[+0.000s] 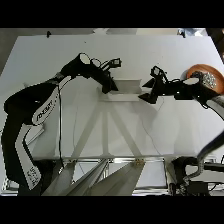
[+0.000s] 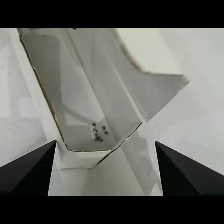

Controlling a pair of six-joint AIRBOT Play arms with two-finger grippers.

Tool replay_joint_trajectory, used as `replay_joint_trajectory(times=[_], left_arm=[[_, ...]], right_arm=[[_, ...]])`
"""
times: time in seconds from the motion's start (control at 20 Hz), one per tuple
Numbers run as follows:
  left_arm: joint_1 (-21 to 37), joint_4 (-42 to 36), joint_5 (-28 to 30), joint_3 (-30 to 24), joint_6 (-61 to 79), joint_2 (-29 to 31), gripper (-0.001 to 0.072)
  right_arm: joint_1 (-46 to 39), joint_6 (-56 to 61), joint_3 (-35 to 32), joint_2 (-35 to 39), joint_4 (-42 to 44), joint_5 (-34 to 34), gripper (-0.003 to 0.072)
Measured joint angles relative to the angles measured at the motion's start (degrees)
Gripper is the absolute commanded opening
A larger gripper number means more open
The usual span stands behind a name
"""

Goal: Fold the box and place the chain.

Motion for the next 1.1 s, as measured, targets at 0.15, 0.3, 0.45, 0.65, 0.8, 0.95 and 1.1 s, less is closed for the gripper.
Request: replay_joint_trajectory(times=[0.15,0.3,0.45,0.65,0.8,0.95,1.1], left_arm=[[0.0,0.0,0.0,0.0,0.0,0.0,0.0008],[0.0,0.0,0.0,0.0,0.0,0.0,0.0008],[0.0,0.0,0.0,0.0,0.0,0.0,0.0008],[0.0,0.0,0.0,0.0,0.0,0.0,0.0008],[0.0,0.0,0.1,0.0,0.0,0.0,0.0008],[0.0,0.0,0.1,0.0,0.0,0.0,0.0008],[0.0,0.0,0.1,0.0,0.0,0.0,0.0008]], right_arm=[[0.0,-0.6,2.4,-1.9,-0.3,0.8,0.0696],[0.0,-1.2,4.4,-3.7,-1.0,1.9,0.0696],[0.0,-1.8,6.2,-5.7,-1.4,3.0,0.0696],[0.0,-2.5,7.8,-7.8,-2.8,5.0,0.0696],[0.0,-3.0,8.3,-8.4,-3.2,5.5,0.0696],[0.0,-3.7,8.5,-8.9,-3.2,6.3,0.0696],[0.0,-4.8,8.8,-9.6,-2.6,7.3,0.0696]])
